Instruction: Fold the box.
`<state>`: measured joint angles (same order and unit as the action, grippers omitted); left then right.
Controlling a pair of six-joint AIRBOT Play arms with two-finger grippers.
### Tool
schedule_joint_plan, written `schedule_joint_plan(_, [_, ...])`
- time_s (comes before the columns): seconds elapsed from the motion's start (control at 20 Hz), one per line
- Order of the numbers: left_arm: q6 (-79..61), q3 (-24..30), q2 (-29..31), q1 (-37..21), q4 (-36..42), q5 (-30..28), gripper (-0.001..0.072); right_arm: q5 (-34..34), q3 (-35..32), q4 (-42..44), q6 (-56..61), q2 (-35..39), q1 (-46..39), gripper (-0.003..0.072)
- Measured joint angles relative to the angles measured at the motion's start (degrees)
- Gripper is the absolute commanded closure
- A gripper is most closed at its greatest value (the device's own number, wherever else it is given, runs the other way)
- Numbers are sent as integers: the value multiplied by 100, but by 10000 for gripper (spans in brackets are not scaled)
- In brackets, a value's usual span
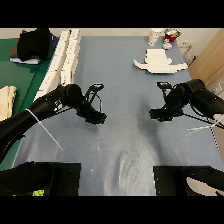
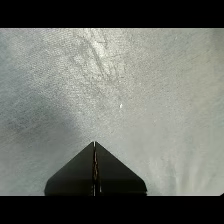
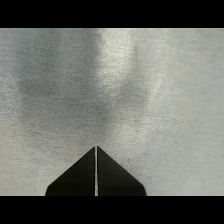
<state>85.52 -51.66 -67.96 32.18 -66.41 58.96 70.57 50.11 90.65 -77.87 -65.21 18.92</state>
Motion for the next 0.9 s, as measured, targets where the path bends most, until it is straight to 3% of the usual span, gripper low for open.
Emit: schedule_joint_plan(0.9, [0, 0, 0, 0, -2, 0, 697, -212, -4, 402, 501, -11, 0, 670])
